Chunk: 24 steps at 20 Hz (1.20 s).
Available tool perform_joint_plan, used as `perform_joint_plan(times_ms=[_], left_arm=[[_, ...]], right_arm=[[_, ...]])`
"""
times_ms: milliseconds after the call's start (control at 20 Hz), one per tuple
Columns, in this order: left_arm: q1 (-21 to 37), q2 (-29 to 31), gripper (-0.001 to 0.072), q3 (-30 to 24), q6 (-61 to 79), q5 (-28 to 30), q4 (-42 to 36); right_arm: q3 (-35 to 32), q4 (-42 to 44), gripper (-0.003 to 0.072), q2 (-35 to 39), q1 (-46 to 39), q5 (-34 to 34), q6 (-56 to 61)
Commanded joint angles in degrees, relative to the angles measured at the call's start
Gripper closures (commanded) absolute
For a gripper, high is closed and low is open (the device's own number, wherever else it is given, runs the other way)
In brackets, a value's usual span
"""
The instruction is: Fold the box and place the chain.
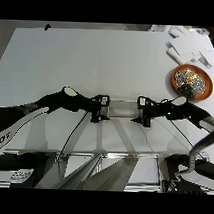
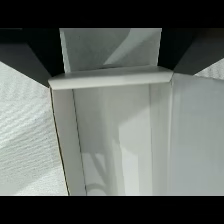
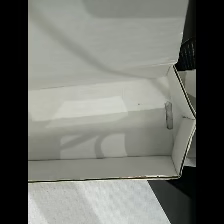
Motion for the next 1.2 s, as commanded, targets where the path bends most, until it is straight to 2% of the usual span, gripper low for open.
perform_joint_plan(times_ms=[0,50,100,350,600,800,850,900,1000,1050,1150], left_arm=[[0.0,0.0,0.0507,0.1,0.0,0.0,0.0],[0.0,0.0,0.0507,0.1,0.0,0.0,0.0],[0.0,0.0,0.0507,0.1,0.0,0.0,0.0],[0.0,0.0,0.0507,0.1,0.0,0.0,0.0],[0.0,0.0,0.0507,0.1,0.0,0.0,0.0],[0.0,0.0,0.0507,0.1,0.0,0.0,0.0],[0.0,0.0,0.0507,0.1,0.0,0.0,0.0],[0.0,0.0,0.0507,0.0,0.0,0.0,0.0],[0.0,0.0,0.0507,0.1,0.0,0.0,0.0],[0.0,0.0,0.0507,0.1,0.0,0.0,0.0],[0.0,0.0,0.0507,0.1,0.0,0.0,0.0]], right_arm=[[0.0,-0.4,0.0207,0.1,0.0,0.0,0.2],[0.0,-0.9,0.0033,0.1,0.0,-0.2,0.3],[0.0,-1.6,0.0,0.2,0.0,-0.5,1.9],[0.1,-10.6,0.0001,5.9,0.0,-0.5,11.3],[0.1,-24.5,0.0011,14.3,0.0,1.7,25.7],[0.1,-28.6,0.0176,22.4,0.0,5.5,32.0],[0.1,-28.5,0.0253,24.8,0.0,6.2,32.0],[0.1,-28.1,0.0364,26.8,0.0,6.1,32.8],[0.1,-25.4,0.0627,29.9,0.0,7.0,33.3],[0.0,-21.7,0.0664,30.4,0.0,7.5,33.3],[0.0,-10.5,0.0664,29.9,0.0,6.6,33.2]])
